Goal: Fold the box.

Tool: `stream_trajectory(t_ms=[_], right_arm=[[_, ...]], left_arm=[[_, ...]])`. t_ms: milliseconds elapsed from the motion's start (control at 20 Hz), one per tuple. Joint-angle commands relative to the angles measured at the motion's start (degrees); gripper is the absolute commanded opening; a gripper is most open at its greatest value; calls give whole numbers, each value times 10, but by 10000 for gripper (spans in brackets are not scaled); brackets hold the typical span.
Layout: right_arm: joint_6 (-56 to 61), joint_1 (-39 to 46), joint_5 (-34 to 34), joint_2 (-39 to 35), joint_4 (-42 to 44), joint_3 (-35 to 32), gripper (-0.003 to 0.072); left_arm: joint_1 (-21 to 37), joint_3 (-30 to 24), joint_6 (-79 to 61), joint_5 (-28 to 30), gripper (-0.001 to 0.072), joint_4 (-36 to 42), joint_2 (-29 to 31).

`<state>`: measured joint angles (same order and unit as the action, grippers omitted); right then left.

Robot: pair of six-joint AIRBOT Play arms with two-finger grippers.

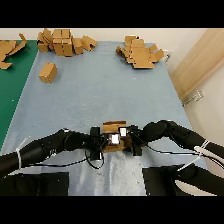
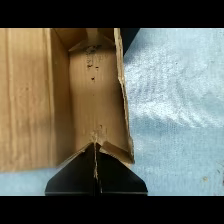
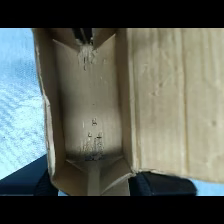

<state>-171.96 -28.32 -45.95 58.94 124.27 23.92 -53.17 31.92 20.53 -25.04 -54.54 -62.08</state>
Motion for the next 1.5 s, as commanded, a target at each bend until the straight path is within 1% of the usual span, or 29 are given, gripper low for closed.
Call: stream_trajectory(t_ms=[0, 100, 250, 300, 350, 400, 450, 500, 550, 600, 650, 700, 750, 800, 850, 1050, 1200, 1300, 1450], right_arm=[[0, 0, 0, 0, 0, 0, 506], [0, 0, 0, 0, 0, 0, 506], [0, 0, 0, 0, 0, 0, 507], [0, 0, 0, 0, 0, 0, 506], [0, 0, 0, 0, 0, 0, 506], [0, 0, 0, 0, 0, 0, 506], [0, 0, 0, 0, 0, 0, 506], [0, 0, 0, 0, 0, 0, 507], [0, 0, 0, 0, 0, 0, 506], [0, 0, 0, 0, 0, 0, 507], [0, 0, 0, 0, 0, 0, 507], [0, 0, 0, 0, 0, 0, 506], [0, 0, 0, 0, 0, 0, 507], [0, 0, 0, 0, 0, 0, 507], [0, 0, 0, 0, 0, 0, 507], [0, 0, 0, 0, 0, 0, 506], [0, 0, 0, 0, 0, 0, 506], [0, 0, 0, 0, 0, 0, 506], [0, 0, 0, 0, 0, 0, 507]], left_arm=[[21, 0, 141, -9, 10, -108, 45], [51, 0, 226, -24, 10, -143, 90], [82, 0, 262, -102, 10, -164, 150], [87, 0, 308, -112, 10, -170, 168], [90, 0, 376, -114, 10, -192, 188], [95, 0, 460, -120, 10, -231, 203], [107, 0, 597, -140, 10, -291, 215], [129, -1, 762, -183, 10, -343, 217], [155, -7, 877, -229, 10, -360, 217], [179, -19, 920, -266, 10, -346, 217], [199, -37, 917, -281, 10, -297, 217], [210, -54, 903, -271, 10, -238, 217], [212, -73, 885, -248, 10, -178, 217], [210, -90, 873, -223, 10, -131, 217], [210, -103, 873, -208, 9, -105, 217], [210, -113, 863, -184, 9, -42, 217], [210, -113, 867, -184, 9, -37, 213], [210, -113, 866, -184, 10, -26, 196], [199, -113, 825, -175, 9, 25, 162]])
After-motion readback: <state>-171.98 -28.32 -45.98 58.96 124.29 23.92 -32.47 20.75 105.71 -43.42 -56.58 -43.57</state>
